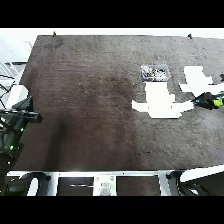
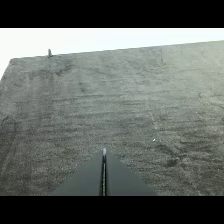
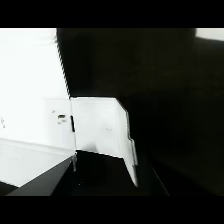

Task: Fold the box and place the chain.

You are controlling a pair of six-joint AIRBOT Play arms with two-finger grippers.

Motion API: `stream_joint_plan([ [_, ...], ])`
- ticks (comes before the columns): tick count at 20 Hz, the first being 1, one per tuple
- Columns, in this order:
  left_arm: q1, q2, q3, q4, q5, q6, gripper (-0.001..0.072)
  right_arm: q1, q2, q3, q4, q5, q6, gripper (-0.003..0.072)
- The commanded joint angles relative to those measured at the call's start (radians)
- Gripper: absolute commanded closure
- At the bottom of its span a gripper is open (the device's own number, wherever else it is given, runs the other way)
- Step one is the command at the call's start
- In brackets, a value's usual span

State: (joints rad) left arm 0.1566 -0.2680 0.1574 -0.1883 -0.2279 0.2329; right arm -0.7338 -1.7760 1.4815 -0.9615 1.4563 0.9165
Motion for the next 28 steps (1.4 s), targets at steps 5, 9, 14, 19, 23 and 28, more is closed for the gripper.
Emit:
stream_joint_plan([
  [5, 0.000, 0.001, 0.000, 0.000, 0.000, 0.000, 0.0690, 0.043, -0.134, 0.008, 0.091, 0.061, -0.064, 0.0151],
  [9, 0.000, 0.001, 0.000, 0.000, 0.000, 0.000, 0.0690, 0.054, -0.174, 0.008, 0.137, 0.083, -0.090, 0.0218],
  [14, 0.000, 0.001, 0.000, 0.000, 0.000, 0.000, 0.0690, 0.059, -0.188, 0.008, 0.151, 0.089, -0.117, 0.0691],
  [19, 0.000, 0.001, 0.000, 0.000, 0.000, 0.000, 0.0690, 0.071, -0.146, -0.077, 0.283, 0.190, -0.117, 0.0688],
  [23, 0.000, 0.001, 0.000, 0.000, 0.000, 0.000, 0.0690, 0.166, -0.014, -0.296, 0.409, 0.113, -0.144, 0.0688],
  [28, 0.000, 0.001, 0.000, 0.000, 0.000, 0.000, 0.0690, 0.352, 0.177, -0.580, 0.591, -0.113, -0.152, 0.0688],
])
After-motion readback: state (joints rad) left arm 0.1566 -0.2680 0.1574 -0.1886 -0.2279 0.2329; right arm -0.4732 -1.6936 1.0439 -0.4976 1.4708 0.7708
